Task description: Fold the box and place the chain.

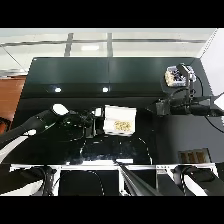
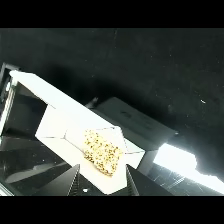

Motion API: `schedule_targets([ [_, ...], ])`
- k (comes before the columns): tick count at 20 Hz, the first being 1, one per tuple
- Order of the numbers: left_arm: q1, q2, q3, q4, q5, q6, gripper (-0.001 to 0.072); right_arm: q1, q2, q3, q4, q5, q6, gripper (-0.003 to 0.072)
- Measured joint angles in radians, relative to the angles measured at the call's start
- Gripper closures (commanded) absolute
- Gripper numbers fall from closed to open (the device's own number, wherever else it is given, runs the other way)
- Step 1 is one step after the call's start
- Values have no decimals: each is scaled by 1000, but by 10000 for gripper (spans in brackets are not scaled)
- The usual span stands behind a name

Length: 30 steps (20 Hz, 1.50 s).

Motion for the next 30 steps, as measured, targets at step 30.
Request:
schedule_targets([
  [30, -50, -40, 47, 31, -23, -14, 2, 0, 0, 0, 0, -5, -1, 340],
])
